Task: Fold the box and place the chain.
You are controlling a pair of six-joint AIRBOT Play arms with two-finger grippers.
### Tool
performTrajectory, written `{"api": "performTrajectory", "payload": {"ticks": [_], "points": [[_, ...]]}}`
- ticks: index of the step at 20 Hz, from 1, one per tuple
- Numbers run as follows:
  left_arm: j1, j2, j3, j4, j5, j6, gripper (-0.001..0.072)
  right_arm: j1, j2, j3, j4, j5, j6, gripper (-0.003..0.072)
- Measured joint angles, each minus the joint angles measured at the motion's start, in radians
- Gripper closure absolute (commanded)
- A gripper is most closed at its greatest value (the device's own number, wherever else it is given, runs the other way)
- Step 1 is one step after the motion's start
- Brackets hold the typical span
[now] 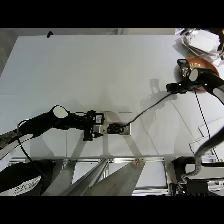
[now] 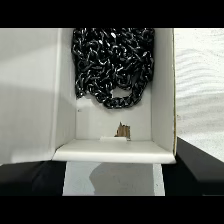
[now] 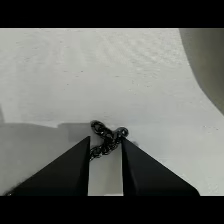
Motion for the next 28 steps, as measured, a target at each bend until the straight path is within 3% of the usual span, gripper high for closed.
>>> {"api": "performTrajectory", "payload": {"ticks": [2, 4, 14, 19, 24, 28], "points": [[0.0, 0.0, 0.0, 0.0, 0.0, 0.0, 0.0677, 0.0, -0.003, 0.001, -0.003, 0.003, 0.003, 0.0618], [0.0, 0.0, 0.0, 0.0, 0.0, 0.0, 0.0677, 0.0, -0.005, 0.001, -0.003, 0.006, 0.007, 0.0673], [0.0, 0.0, 0.0, 0.0, 0.0, 0.0, 0.0677, 0.0, 0.021, -0.002, 0.008, 0.056, 0.002, 0.0674], [0.0, 0.0, 0.0, 0.0, 0.0, 0.0, 0.0677, 0.006, 0.17, 0.0, 0.006, 0.1, -0.022, 0.0674], [0.0, 0.0, 0.0, 0.0, 0.0, 0.0, 0.0677, 0.066, 0.401, 0.0, 0.044, 0.305, -0.064, 0.0674], [0.0, 0.0, 0.0, 0.0, 0.0, 0.0, 0.0677, 0.155, 0.597, 0.0, 0.163, 0.448, -0.071, 0.0674]]}}
